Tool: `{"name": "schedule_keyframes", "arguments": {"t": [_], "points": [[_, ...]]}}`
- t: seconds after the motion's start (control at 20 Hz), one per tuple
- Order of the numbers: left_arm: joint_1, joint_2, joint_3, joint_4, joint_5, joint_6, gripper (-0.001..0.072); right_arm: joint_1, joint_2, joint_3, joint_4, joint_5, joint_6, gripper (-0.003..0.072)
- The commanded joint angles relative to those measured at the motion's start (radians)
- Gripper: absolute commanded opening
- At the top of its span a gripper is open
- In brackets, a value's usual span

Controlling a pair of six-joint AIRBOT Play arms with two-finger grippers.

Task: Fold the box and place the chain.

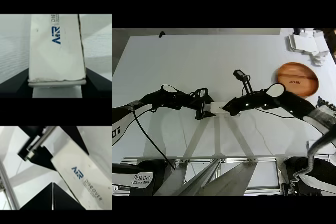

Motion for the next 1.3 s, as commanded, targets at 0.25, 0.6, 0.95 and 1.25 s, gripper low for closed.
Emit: {"name": "schedule_keyframes", "arguments": {"t": [0.25, 0.6, 0.95, 1.25], "points": [[0.000, 0.000, 0.000, 0.002, 0.001, 0.002, 0.0316, -0.124, 0.223, 0.001, -0.802, -0.112, 0.473, 0.0010], [0.000, 0.000, 0.000, 0.002, 0.001, 0.002, 0.0316, -0.509, 0.238, 0.001, -0.985, -0.061, 0.629, 0.0010], [0.000, 0.000, 0.000, 0.002, -0.001, 0.002, 0.0316, -0.727, 0.236, 0.001, -0.983, 0.063, 0.629, 0.0010], [0.000, 0.000, 0.000, -0.006, -0.085, 0.001, 0.0317, -0.727, 0.236, 0.001, -0.925, 0.068, 0.629, 0.0011]]}}
